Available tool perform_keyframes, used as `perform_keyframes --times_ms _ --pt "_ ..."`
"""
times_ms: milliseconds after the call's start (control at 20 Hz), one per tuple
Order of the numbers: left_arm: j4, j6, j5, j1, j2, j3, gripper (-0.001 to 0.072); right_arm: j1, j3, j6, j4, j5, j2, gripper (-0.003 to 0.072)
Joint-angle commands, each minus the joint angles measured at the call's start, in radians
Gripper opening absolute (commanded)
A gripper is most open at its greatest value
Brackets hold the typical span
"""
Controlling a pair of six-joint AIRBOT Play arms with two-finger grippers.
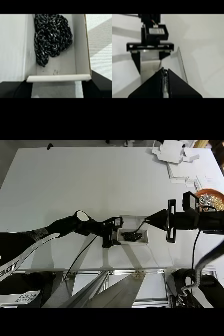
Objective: Fold the box and place the chain.
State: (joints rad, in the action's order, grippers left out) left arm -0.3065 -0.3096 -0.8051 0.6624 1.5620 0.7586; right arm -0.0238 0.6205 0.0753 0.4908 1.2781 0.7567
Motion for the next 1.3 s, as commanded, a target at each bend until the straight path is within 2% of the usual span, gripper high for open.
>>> perform_keyframes --times_ms 0,250,450,550,650,750,850,900,1000,1050,1250 --pt "0.0 0.0 0.0 0.0 -0.001 0.0 0.021 0.0 -0.003 0.0 0.128 -0.015 0.021 0.002" --pt "0.0 0.0 0.0 0.0 -0.001 0.0 0.021 0.058 -0.009 -0.001 0.221 -0.017 0.097 0.0021" --pt "0.0 0.0 0.0 0.0 -0.001 0.0 0.021 0.146 -0.009 -0.101 0.37 -0.042 0.15 0.0021" --pt "0.0 0.0 0.0 0.0 -0.001 0.0 0.021 0.149 -0.007 -0.111 0.394 -0.039 0.156 0.0033" --pt "0.0 0.0 0.0 0.0 -0.001 0.0 0.021 0.15 0.023 -0.174 0.401 -0.035 0.156 0.0246" --pt "0.0 0.0 0.0 0.0 -0.001 0.0 0.021 0.15 0.097 -0.239 0.404 -0.02 0.156 0.0272" --pt "0.0 0.0 0.0 0.0 -0.001 0.0 0.021 0.15 0.198 -0.288 0.404 0.001 0.156 0.0267" --pt "0.0 0.0 0.0 0.0 -0.001 0.0 0.021 0.15 0.249 -0.316 0.403 0.001 0.162 0.0231" --pt "0.0 0.0 0.0 0.0 -0.001 0.0 0.021 0.15 0.354 -0.362 0.403 0.0 0.209 0.0076" --pt "0.0 0.0 0.0 0.0 -0.001 0.0 0.021 0.15 0.398 -0.381 0.402 -0.001 0.25 0.0021" --pt "0.0 0.0 0.0 0.0 -0.001 0.0 0.021 0.173 0.43 -0.481 0.435 -0.093 0.398 0.0021"
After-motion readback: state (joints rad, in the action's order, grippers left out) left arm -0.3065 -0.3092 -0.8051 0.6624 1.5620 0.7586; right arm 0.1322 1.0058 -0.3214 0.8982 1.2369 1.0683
